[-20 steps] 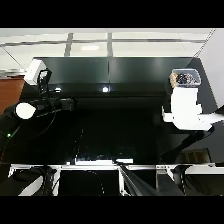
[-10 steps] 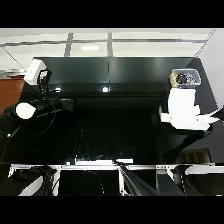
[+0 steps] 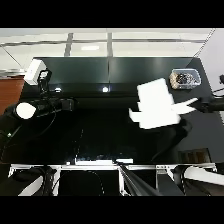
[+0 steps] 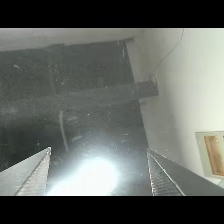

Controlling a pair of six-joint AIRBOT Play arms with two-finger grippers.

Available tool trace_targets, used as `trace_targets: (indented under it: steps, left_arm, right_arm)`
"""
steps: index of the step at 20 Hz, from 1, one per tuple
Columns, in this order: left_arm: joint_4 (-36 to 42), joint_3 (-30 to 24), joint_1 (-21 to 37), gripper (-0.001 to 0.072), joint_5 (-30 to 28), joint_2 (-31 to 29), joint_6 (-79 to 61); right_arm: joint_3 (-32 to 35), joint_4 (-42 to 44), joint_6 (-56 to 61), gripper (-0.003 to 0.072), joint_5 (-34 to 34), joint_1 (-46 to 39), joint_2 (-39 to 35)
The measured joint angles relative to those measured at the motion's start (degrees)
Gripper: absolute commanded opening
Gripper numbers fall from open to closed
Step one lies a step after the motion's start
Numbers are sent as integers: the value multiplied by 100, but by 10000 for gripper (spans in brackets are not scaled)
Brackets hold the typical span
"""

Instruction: Fold the box and place the chain.

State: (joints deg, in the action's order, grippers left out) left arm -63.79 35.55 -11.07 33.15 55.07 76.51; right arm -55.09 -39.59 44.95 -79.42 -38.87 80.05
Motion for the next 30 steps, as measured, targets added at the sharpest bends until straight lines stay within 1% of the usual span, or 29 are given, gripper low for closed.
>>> trace_targets:
  steps: [4,5,7,9,10,12,15,17,18,21,25,27,28,29,30]
  left_arm:
    - [208,2,0,711,35,66,-4]
    - [321,0,-2,710,31,98,-37]
    - [557,17,0,711,0,173,-286]
    - [743,136,7,710,26,308,-542]
    - [863,232,11,710,116,424,-627]
    - [1263,483,24,710,479,793,-918]
    - [2378,839,57,710,1231,1521,-2090]
    - [3163,1073,122,710,1685,2046,-2881]
    - [3434,1196,155,710,1871,2299,-3171]
    - [3851,1620,221,709,2474,3047,-3779]
    - [4070,2133,245,682,3244,3766,-4325]
    - [4096,2334,243,616,3652,4030,-4688]
    - [4081,2428,243,569,3838,4144,-4854]
    - [4000,2535,236,486,4050,4269,-5001]
    - [3849,2643,223,452,4247,4382,-5104]
  right_arm:
    - [1873,1867,-811,12,1329,1250,-1266]
    - [2245,2308,-1023,12,1683,1587,-1495]
    - [2852,3045,-1421,12,2275,2299,-1816]
    - [3215,3480,-1672,12,2780,2955,-1987]
    - [3331,3606,-1757,12,3012,3265,-2037]
    - [3467,3735,-1860,12,3436,3775,-2103]
    - [3558,3834,-1943,12,3869,4238,-2142]
    - [3587,3873,-1961,12,4009,4387,-2155]
    - [3595,3884,-1969,12,4054,4435,-2162]
    - [3609,3904,-1985,12,4120,4509,-2166]
    - [3615,3910,-1989,12,4131,4540,-2166]
    - [3615,3910,-1991,12,4129,4546,-2166]
    - [3615,3908,-1993,13,4133,4548,-2166]
    - [3615,3904,-1996,12,4133,4548,-2166]
    - [3615,3906,-1998,12,4129,4548,-2166]
